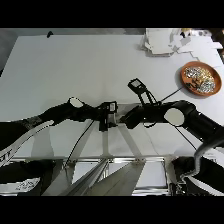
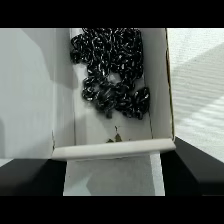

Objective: Fold the box and place the chain.

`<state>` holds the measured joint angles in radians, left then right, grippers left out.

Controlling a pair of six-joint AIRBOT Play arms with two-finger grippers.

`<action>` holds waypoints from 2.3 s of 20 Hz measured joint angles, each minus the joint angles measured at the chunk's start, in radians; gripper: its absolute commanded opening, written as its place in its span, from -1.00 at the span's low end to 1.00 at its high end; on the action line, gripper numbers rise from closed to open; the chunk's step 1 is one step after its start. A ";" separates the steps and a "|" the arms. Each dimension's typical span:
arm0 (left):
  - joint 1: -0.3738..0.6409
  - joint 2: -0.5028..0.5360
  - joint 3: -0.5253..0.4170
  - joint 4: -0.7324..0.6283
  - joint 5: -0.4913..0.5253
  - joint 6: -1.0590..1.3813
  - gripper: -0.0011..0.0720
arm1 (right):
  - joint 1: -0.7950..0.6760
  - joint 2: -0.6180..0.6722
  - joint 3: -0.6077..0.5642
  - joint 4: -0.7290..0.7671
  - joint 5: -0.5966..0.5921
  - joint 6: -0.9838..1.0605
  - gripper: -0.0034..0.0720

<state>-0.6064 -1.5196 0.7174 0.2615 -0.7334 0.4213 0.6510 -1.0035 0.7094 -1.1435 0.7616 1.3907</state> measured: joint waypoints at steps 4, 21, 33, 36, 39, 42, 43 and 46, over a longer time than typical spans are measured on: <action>0.000 0.000 0.000 0.000 0.000 0.000 -0.27 | -0.079 -0.011 0.112 -0.017 0.130 -0.016 -0.56; 0.000 0.000 0.000 0.000 0.000 0.000 -0.27 | -0.644 -0.292 0.351 -0.290 0.281 -0.029 0.09; 0.000 0.000 0.000 0.000 0.000 0.000 -0.27 | -0.665 -0.510 0.351 -0.360 0.262 0.046 0.09; 0.000 0.000 0.000 0.000 0.000 0.000 -0.27 | -0.665 -0.540 0.351 -0.361 0.258 0.049 -0.04; 0.000 0.000 0.000 0.000 0.000 0.000 -0.27 | -0.666 -0.555 0.352 -0.371 0.261 0.050 -0.60; 0.000 0.000 0.000 0.000 0.000 0.000 -0.27 | -0.666 -0.562 0.351 -0.375 0.266 0.048 -0.86; 0.000 0.000 0.000 0.000 0.000 0.000 -0.27 | -0.665 -0.559 0.351 -0.373 0.266 0.046 -0.86; 0.000 0.000 0.000 0.000 0.000 0.000 -0.27 | -0.661 -0.517 0.348 -0.351 0.294 0.042 -0.86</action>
<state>-0.6064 -1.5196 0.7174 0.2615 -0.7338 0.4217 -0.0105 -1.5204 1.0569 -1.4948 1.0561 1.4322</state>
